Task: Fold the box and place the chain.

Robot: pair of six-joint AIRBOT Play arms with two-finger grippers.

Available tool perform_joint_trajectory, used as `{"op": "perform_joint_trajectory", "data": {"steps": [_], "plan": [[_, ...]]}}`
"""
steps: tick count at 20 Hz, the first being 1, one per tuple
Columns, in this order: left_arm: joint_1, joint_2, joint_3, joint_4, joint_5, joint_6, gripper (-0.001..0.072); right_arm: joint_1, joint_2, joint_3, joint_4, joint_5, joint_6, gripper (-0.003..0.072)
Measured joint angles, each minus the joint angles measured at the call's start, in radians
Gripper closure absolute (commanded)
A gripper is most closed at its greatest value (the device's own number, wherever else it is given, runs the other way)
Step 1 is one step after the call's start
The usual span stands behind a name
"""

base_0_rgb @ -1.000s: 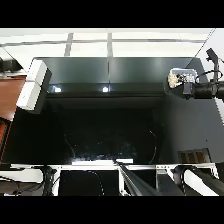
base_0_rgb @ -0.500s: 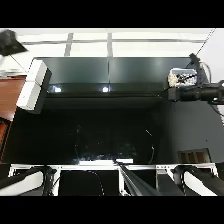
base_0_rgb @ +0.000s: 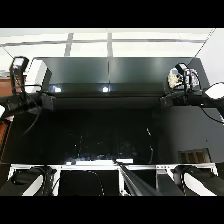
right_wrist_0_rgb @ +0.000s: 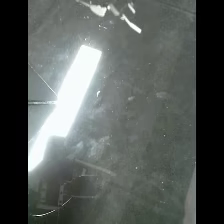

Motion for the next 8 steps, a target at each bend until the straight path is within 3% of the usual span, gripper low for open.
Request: {"op": "perform_joint_trajectory", "data": {"steps": [8], "plan": [[-0.011, 0.034, -0.07, 0.009, 0.048, -0.01, 0.0685, 0.003, 0.0, -0.003, -0.015, -0.008, 0.003, 0.0673]]}}
